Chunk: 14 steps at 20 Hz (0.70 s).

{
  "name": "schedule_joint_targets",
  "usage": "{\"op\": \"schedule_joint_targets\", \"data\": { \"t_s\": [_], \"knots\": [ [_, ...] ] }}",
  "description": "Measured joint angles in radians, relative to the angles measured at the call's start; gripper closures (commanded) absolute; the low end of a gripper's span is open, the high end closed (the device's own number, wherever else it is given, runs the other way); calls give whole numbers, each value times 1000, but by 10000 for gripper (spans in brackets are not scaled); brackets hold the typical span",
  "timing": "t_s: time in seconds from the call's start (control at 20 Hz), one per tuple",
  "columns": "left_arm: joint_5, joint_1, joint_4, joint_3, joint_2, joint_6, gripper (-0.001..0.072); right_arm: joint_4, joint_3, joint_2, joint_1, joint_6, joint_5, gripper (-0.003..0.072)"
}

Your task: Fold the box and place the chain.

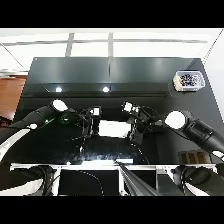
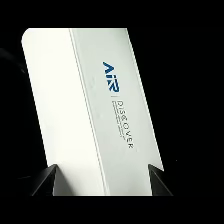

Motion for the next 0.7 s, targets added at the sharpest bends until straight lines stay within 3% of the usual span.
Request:
{"op": "schedule_joint_targets", "data": {
  "t_s": [0.25, 0.3, 0.35, 0.4, 0.65, 0.7],
  "knots": [
    [0, 0, 0, 0, 0, 0, 277, -32, 0, 0, 1, -10, -13, -19],
    [0, 0, 0, 0, 0, 0, 277, -35, 0, 0, 2, -11, -16, 38],
    [0, 0, 0, 0, 0, 0, 277, -37, 0, 0, 4, -13, -19, 174],
    [0, 0, 0, 0, 0, 0, 277, -38, 0, 0, 8, -13, -23, 212],
    [0, 0, 0, 0, 0, 0, 277, -43, 0, 0, 55, -13, -57, 223],
    [0, 0, 0, 0, 0, 0, 277, -43, 0, 0, 62, -13, -64, 384]
  ]
}}
